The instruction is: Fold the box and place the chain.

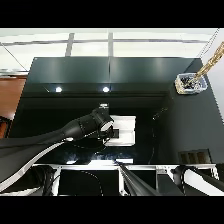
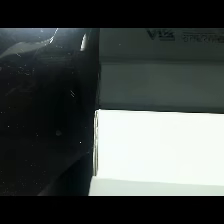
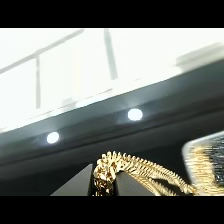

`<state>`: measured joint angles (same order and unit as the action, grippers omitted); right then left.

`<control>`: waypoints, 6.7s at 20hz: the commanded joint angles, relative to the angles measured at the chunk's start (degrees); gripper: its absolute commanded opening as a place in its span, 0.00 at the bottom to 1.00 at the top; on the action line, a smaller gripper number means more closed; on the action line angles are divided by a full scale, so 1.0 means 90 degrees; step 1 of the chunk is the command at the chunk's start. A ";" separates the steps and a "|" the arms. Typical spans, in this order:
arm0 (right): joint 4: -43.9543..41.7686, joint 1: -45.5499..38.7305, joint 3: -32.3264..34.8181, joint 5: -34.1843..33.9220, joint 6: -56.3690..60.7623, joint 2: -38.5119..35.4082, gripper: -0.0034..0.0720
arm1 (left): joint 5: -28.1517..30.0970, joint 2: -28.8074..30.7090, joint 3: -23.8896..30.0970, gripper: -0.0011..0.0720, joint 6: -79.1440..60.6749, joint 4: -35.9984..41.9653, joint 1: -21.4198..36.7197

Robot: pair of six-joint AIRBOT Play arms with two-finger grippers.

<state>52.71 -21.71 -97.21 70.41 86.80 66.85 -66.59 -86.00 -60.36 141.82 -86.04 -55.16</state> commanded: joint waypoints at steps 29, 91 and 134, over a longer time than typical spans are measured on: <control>-0.1668 0.4415 0.3997 0.1161 -0.1579 -0.1562 0.06 | 0.0010 0.0000 0.0000 0.05 0.0000 0.0022 0.0002; 0.1693 0.3036 0.7563 -0.4328 -0.3002 -0.1093 1.00 | 0.0005 0.0000 0.0000 0.05 0.0000 0.0022 0.0002; 0.0279 0.3041 0.5200 0.0095 -0.3662 -0.2234 0.06 | 0.0005 0.0000 0.0000 0.05 0.0000 0.0024 0.0002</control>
<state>58.94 5.67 -43.99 59.83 49.12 50.19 -66.54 -86.00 -60.36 141.82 -85.84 -55.16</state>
